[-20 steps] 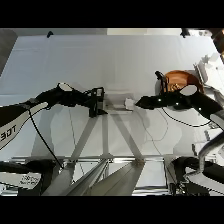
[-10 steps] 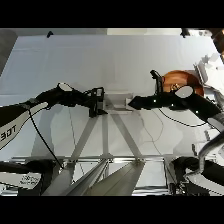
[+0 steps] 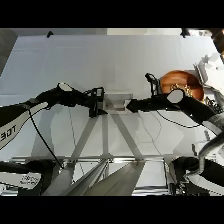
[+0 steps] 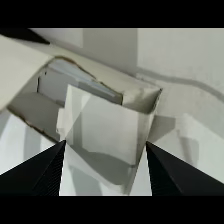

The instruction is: Fold the box and place the chain.

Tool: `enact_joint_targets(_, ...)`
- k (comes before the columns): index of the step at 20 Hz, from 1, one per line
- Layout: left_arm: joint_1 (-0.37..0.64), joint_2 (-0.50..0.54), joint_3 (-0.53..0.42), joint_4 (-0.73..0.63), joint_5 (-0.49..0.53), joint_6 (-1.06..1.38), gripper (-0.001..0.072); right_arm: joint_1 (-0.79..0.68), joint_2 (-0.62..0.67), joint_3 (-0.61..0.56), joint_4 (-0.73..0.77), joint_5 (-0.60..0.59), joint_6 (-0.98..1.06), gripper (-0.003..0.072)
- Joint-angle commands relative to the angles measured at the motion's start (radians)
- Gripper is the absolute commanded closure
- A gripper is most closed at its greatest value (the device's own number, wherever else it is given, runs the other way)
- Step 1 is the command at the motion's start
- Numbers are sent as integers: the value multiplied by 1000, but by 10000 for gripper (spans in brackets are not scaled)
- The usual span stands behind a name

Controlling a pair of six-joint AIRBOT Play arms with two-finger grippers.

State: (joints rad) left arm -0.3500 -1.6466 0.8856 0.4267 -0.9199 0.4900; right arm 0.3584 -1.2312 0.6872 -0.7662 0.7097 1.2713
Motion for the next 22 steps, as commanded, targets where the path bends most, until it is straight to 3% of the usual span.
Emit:
enact_joint_targets(1,-1,0,0,0,0,0,452,27,-1,0,-16,-50,77,151)
enact_joint_targets(9,-1,0,0,0,0,0,452,72,-5,25,-48,-53,120,152)
enact_joint_targets(13,-1,0,0,0,0,0,452,96,-56,85,-193,-29,212,155)
enact_joint_targets(17,-1,0,0,0,0,0,452,119,-74,90,-468,-21,410,158)
enact_joint_targets(22,-1,0,0,0,0,0,452,119,-74,95,-494,-57,459,160)
